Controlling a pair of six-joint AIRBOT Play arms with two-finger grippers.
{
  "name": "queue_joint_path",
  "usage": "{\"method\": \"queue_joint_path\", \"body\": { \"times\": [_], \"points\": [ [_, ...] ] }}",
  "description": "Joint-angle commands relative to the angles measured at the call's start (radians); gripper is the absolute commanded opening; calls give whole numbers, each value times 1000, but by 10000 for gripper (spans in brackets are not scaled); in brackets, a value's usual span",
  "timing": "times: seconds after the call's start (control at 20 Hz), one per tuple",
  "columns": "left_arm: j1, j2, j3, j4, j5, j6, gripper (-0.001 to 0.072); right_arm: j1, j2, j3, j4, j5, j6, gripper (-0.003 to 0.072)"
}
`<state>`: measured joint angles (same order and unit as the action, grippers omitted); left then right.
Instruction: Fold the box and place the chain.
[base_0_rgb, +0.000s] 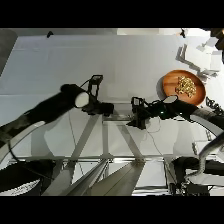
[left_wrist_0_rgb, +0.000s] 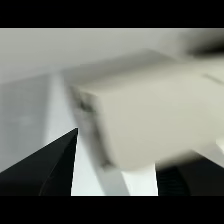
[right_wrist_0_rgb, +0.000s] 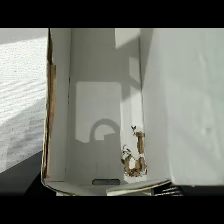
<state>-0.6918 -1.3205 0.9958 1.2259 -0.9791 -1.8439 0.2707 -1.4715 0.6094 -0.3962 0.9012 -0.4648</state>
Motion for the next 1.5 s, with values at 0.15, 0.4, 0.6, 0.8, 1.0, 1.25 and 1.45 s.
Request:
{"method": "queue_joint_path", "body": {
  "times": [0.15, 0.4, 0.6, 0.8, 1.0, 1.25, 1.45],
  "points": [
    [221, 76, -15, -287, -147, 655, 511, 0, 0, 0, 1, 1, 0, 515],
    [335, 76, -124, -296, -59, 1255, 551, 0, 0, 0, 1, 1, 0, 515],
    [380, 70, -207, -444, -13, 1843, 699, 0, 0, 0, 1, 0, 0, 515],
    [388, 19, -220, -612, -61, 2164, 700, 0, 0, 0, 1, 0, 0, 515],
    [385, -59, -221, -635, -63, 2203, 700, 0, 0, 0, 1, 0, 0, 515],
    [385, -88, -221, -650, -71, 2249, 699, 0, 0, 0, 1, 0, 0, 515],
    [385, -110, -221, -750, -85, 2292, 699, 0, 0, 0, 1, 0, 0, 515]
  ]
}}
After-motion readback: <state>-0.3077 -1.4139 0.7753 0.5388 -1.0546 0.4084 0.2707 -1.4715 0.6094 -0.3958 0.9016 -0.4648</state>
